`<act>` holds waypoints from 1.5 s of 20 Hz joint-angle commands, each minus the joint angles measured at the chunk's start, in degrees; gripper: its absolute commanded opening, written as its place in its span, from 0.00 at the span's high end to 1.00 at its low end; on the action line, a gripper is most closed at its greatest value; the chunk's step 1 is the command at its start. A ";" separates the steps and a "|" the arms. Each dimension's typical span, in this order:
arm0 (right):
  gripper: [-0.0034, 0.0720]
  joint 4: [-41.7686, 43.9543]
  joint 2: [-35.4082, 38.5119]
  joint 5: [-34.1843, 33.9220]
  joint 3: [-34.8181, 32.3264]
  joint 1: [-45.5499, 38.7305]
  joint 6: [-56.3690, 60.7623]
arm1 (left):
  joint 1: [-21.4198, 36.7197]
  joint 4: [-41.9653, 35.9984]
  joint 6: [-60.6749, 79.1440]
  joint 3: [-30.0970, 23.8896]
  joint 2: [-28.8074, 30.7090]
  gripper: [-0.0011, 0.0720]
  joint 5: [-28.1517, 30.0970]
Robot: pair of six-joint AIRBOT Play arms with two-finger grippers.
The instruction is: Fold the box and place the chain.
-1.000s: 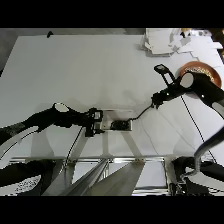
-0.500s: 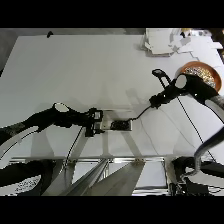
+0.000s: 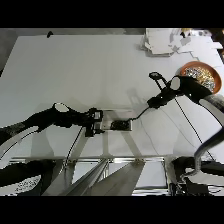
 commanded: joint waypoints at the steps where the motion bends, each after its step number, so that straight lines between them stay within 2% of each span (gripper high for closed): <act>1: 0.93 -0.94 -0.11 -0.20 -0.04 0.07 -0.48 | 0.00 0.02 0.02 -0.02 0.02 0.97 0.02; 3: 0.93 -0.83 1.55 0.22 -0.02 0.07 -2.51 | 0.00 0.02 0.02 -0.02 0.02 0.97 0.02; 7: 0.93 -0.22 11.93 1.31 -0.02 0.07 -3.74 | 0.00 0.02 0.02 -0.02 0.02 0.97 0.04; 11: 0.93 8.44 24.59 5.33 -0.02 1.27 -6.38 | 0.00 0.02 0.02 -0.02 0.02 0.97 0.02; 16: 0.93 9.90 38.58 8.87 -0.02 11.82 -5.97 | 0.00 0.02 0.02 -0.02 0.02 0.97 0.02; 22: 0.93 9.97 47.93 7.63 -0.02 24.55 -1.36 | 0.00 0.02 0.02 -0.02 0.02 0.97 0.02; 25: 0.93 10.23 48.81 3.45 -0.02 29.88 -1.14 | 0.00 0.02 0.02 -0.02 0.02 0.97 0.04; 30: 0.93 9.29 48.68 -11.19 -0.02 36.59 -1.79 | 0.00 0.02 0.02 -0.02 0.02 0.97 0.02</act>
